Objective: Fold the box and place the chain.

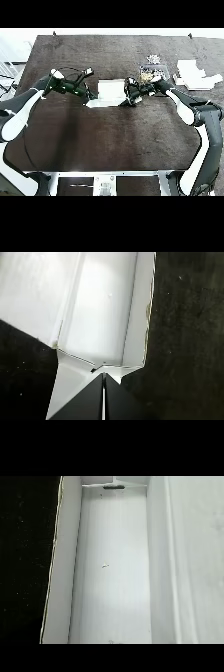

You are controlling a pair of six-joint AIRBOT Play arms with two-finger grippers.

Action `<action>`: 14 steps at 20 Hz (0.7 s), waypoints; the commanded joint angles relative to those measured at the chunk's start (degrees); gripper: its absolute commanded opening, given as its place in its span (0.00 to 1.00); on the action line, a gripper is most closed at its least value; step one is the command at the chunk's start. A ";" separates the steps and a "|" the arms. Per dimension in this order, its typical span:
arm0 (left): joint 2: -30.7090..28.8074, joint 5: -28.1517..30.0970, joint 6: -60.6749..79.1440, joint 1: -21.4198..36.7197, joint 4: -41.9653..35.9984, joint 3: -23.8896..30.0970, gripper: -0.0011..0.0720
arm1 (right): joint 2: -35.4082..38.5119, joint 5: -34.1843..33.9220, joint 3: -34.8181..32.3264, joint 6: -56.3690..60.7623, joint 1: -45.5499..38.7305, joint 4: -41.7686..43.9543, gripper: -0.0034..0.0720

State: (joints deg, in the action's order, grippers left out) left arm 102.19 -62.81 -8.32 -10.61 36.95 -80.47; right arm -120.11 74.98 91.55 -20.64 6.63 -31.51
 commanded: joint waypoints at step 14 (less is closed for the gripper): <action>-28.24 5.09 -53.16 12.02 1.25 23.04 0.03 | -0.02 0.02 0.07 0.04 0.00 0.00 0.81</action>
State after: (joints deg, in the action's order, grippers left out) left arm 76.29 -57.19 -53.71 -0.14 38.48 -60.95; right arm -120.11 75.00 91.55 -20.62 6.63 -31.51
